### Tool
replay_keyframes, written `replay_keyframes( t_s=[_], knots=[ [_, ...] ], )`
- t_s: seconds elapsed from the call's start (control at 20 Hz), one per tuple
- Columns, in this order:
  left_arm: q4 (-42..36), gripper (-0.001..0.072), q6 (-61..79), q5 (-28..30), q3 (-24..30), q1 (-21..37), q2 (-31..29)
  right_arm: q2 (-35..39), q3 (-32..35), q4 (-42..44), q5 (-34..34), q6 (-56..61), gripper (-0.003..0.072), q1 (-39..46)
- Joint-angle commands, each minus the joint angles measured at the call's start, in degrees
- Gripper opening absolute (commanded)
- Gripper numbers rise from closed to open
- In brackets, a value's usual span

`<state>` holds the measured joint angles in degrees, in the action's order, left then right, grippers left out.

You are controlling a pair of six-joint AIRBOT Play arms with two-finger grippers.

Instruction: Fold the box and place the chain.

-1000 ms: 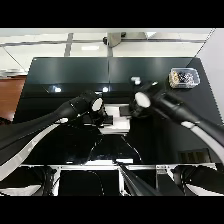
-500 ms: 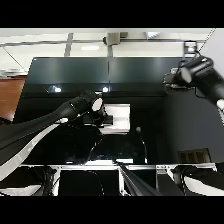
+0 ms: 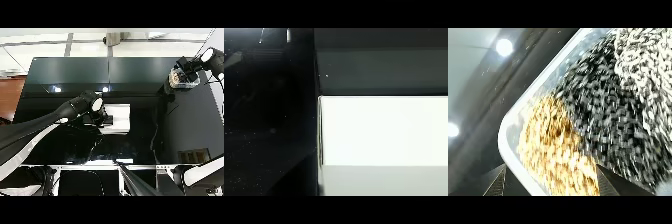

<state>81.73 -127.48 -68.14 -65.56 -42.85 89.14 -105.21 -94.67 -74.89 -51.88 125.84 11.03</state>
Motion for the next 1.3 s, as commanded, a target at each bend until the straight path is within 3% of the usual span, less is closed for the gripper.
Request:
replay_keyframes(
  t_s=[0.0, 0.05, 0.25, 0.3, 0.7, 1.1, 1.15, 1.25],
  knots=[
    [0.0, 0.0026, 0.0, -0.1, 0.0, 0.0, 0.0, -3.8, -2.7, 4.4, -0.3, 1.9, 0.0607, 1.5],
    [0.0, 0.0027, 0.0, 0.1, 0.0, 0.0, 0.0, -4.2, -2.7, 4.5, -0.3, 1.9, 0.0546, 1.5],
    [0.0, 0.0027, 0.0, -0.1, 0.0, 0.0, 0.0, -5.4, -2.7, 4.9, -1.2, 1.7, 0.0523, 1.4],
    [0.0, 0.0027, 0.0, 0.0, 0.0, 0.0, 0.0, -5.4, -2.7, 5.0, -1.7, 1.6, 0.0406, 1.5],
    [-0.4, 0.0027, 0.0, 0.0, 0.0, 0.0, 0.0, -4.8, -6.8, 5.5, -11.8, -3.5, 0.0403, 2.3],
    [-1.7, 0.0027, 0.0, 0.0, 0.0, 0.0, 0.0, -6.1, -7.0, 5.7, -12.4, -3.6, 0.0398, 1.0],
    [-1.7, 0.0027, 0.0, 0.0, 0.0, 0.0, 0.0, -6.3, -7.0, 5.6, -12.2, -3.9, 0.0257, 0.8],
    [-1.7, 0.0027, 0.0, 0.0, 0.0, 0.0, 0.0, -6.1, -7.0, 5.7, -12.3, -6.1, 0.0046, 0.9]
  ],
)
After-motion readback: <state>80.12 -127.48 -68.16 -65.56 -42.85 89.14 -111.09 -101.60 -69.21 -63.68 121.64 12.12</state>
